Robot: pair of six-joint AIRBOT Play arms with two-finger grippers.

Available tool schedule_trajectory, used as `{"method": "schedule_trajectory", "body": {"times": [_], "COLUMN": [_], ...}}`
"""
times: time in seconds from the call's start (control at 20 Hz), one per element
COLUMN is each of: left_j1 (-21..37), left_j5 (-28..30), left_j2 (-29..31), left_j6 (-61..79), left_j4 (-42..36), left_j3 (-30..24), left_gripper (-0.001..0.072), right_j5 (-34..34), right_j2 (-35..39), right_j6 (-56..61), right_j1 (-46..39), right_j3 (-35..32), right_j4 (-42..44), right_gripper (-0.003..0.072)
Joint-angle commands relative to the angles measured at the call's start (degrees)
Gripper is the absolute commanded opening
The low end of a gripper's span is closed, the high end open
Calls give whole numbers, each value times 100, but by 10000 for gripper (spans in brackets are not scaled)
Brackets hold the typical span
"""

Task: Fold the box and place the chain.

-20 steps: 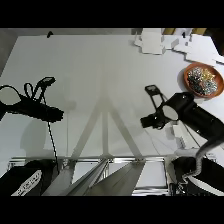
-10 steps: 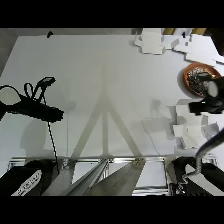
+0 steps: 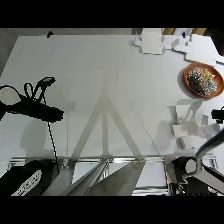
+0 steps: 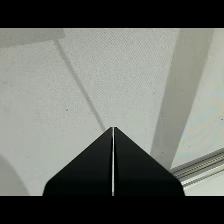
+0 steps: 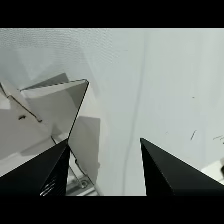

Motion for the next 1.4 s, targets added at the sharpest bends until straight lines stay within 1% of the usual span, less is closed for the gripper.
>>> {"method": "schedule_trajectory", "body": {"times": [0.0,0.05,0.1,0.15,0.2,0.3,0.35,0.4,0.5,0.6,0.65,0.7,0.75,0.85,0.95,1.05,1.2,1.35], "left_j1": [-2,-2,-2,-2,-2,-2,-2,-2,-2,-2,-2,-2,-2,-2,-2,-2,-2,-2], "left_j5": [0,0,0,0,0,0,0,0,0,0,0,0,0,0,0,0,11,2], "left_j2": [4,4,4,4,4,4,4,4,4,4,4,4,4,4,4,4,4,4], "left_j6": [0,0,0,0,0,0,0,0,0,0,0,0,0,0,0,0,0,0], "left_j4": [0,0,0,0,0,0,0,0,0,0,0,0,0,0,0,0,-2,-2], "left_j3": [0,0,0,0,0,0,0,0,0,0,0,-2,-2,0,-2,0,-2,0], "left_gripper": [9,9,9,9,9,9,9,9,9,9,9,9,9,9,9,9,9,9], "right_j5": [-52,-55,-59,-92,-118,-46,85,216,446,413,343,251,120,-120,-348,-511,-940,-1342], "right_j2": [-415,-514,-592,-632,-654,-715,-745,-737,-584,-173,63,319,575,1038,1547,1996,2590,2892], "right_j6": [-83,-83,-83,-57,-35,-17,-22,-57,-267,-457,-697,-1099,-1261,-1547,-1937,-2083,-2079,-1963], "right_j1": [-160,-160,-160,-160,-162,-162,-160,-151,48,474,693,894,1051,1191,1314,1532,2100,2839], "right_j3": [4,4,4,4,4,4,4,4,4,4,4,4,4,-70,-407,-940,-1788,-2400], "right_j4": [7,7,9,7,4,9,15,68,160,385,629,1005,1429,2562,3733,4374,4892,4981], "right_gripper": [470,459,399,378,307,256,95,18,18,18,18,18,18,18,18,18,18,18]}}
